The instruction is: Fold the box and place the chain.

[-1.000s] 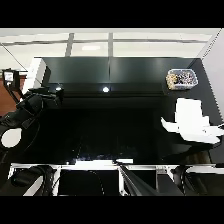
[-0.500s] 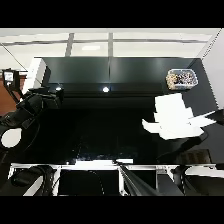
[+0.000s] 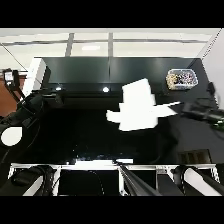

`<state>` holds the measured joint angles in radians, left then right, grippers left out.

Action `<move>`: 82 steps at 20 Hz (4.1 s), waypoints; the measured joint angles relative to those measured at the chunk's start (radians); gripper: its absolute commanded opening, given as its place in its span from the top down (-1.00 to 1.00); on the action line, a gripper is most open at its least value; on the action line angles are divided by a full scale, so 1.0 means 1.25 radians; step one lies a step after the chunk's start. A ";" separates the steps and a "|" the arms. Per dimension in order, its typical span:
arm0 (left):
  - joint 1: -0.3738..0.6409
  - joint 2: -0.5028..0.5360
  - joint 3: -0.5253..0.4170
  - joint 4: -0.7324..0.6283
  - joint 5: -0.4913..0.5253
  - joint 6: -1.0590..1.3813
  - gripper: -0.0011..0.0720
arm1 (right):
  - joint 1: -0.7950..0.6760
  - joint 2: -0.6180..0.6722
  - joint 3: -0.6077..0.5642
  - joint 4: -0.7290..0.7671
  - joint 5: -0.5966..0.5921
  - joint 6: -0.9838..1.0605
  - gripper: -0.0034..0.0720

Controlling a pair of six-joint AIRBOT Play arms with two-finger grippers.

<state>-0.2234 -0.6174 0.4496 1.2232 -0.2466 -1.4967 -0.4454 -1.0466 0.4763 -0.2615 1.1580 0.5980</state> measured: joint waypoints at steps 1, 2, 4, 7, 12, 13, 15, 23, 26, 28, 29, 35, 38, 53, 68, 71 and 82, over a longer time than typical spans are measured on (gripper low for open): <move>0.000 -0.015 0.000 -0.023 -0.001 0.000 -0.95 | 0.066 0.039 -0.041 0.043 -0.062 -0.013 0.87; 0.000 -0.032 0.000 -0.048 -0.004 0.000 -0.95 | 0.132 0.071 -0.074 0.073 -0.125 -0.022 0.87; 0.000 -0.071 0.000 -0.099 -0.025 0.000 -0.95 | 0.270 0.117 -0.120 0.114 -0.251 -0.036 0.87; 0.000 -0.143 0.017 -0.192 -0.102 0.065 -0.95 | 0.446 0.147 -0.150 0.152 -0.396 -0.045 0.87; 0.032 -0.354 0.139 -0.405 -0.371 0.295 -0.95 | 0.647 0.161 -0.164 0.177 -0.539 -0.045 0.87; 0.046 -0.403 0.168 -0.428 -0.434 0.321 -0.95 | 0.667 0.162 -0.166 0.179 -0.551 -0.044 0.87; 0.077 -0.501 0.217 -0.460 -0.555 0.356 -0.95 | 0.693 0.164 -0.167 0.183 -0.571 -0.041 0.87; 0.083 -0.728 0.293 -0.566 -0.903 0.592 -0.81 | 0.720 0.164 -0.167 0.188 -0.592 -0.039 0.87; 0.042 -0.759 0.320 -0.552 -0.956 0.674 -0.14 | 0.721 0.164 -0.167 0.179 -0.587 -0.039 0.87; 0.022 -0.772 0.341 -0.526 -0.971 0.717 0.19 | 0.721 0.164 -0.167 0.170 -0.585 -0.039 0.87; 0.017 -0.775 0.349 -0.515 -0.982 0.732 0.19 | 0.721 0.164 -0.168 0.168 -0.584 -0.039 0.86; 0.022 -0.785 0.374 -0.491 -1.002 0.771 0.19 | 0.721 0.164 -0.168 0.162 -0.581 -0.038 0.87; 0.024 -0.786 0.377 -0.488 -1.003 0.775 0.19 | 0.721 0.164 -0.168 0.161 -0.581 -0.038 0.87; 0.026 -0.786 0.378 -0.482 -0.957 0.781 0.90 | 0.721 0.164 -0.166 0.149 -0.557 -0.038 -0.98; -0.110 -0.527 0.220 -0.484 -0.614 1.114 0.89 | 0.721 0.160 0.126 -0.633 -0.376 0.034 -0.98; -0.146 -0.525 0.212 -0.452 -0.542 1.238 0.89 | 0.730 0.154 0.111 -0.680 -0.360 0.001 -0.97; -0.188 -0.607 0.233 -0.389 -0.462 1.328 0.89 | 0.778 0.119 -0.014 -0.561 -0.320 -0.180 -0.97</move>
<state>-0.4583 -1.3766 0.7414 0.7364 -0.8238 0.1631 0.5270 -0.8982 0.4591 -0.9630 0.7578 0.3733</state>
